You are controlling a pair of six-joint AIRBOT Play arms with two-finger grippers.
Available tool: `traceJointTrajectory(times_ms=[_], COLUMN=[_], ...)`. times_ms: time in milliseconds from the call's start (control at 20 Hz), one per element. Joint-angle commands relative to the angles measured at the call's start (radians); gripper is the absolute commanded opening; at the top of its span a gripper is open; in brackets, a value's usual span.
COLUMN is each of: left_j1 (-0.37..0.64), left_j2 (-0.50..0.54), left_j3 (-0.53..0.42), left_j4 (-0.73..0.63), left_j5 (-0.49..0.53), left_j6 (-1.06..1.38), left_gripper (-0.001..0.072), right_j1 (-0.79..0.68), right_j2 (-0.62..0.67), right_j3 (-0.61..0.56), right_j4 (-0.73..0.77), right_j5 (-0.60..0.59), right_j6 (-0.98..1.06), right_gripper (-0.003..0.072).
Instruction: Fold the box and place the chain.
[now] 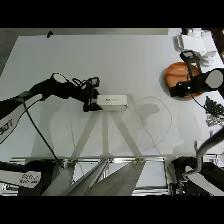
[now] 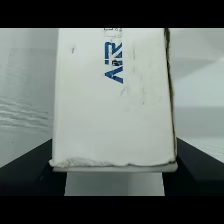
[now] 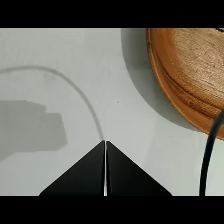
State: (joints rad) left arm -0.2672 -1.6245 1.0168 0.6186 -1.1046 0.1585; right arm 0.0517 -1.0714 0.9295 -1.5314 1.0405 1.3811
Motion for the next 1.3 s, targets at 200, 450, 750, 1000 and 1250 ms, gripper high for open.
traceJointTrajectory(times_ms=[200,450,750,1000,1250], left_j1=[0.064,0.161,0.462,0.534,0.536], left_j2=[0.426,0.647,0.738,0.730,0.636], left_j3=[0.001,0.001,-0.016,-0.351,-0.579], left_j4=[0.480,0.801,0.625,0.528,0.615], left_j5=[-0.066,-0.037,0.344,0.676,0.824], left_j6=[-0.687,-0.862,-1.157,-1.258,-1.258], left_gripper=[0.0015,0.0013,0.0006,0.0005,0.0009], right_j1=[-0.006,-0.006,-0.006,-0.006,-0.006], right_j2=[0.001,0.001,0.001,0.001,0.001], right_j3=[0.000,0.000,0.000,0.000,0.000], right_j4=[0.070,0.073,0.073,0.073,0.073], right_j5=[-0.008,-0.016,-0.016,-0.016,-0.016], right_j6=[0.010,0.010,0.010,0.010,0.010], right_gripper=[0.0009,0.0010,0.0010,0.0010,0.0010])
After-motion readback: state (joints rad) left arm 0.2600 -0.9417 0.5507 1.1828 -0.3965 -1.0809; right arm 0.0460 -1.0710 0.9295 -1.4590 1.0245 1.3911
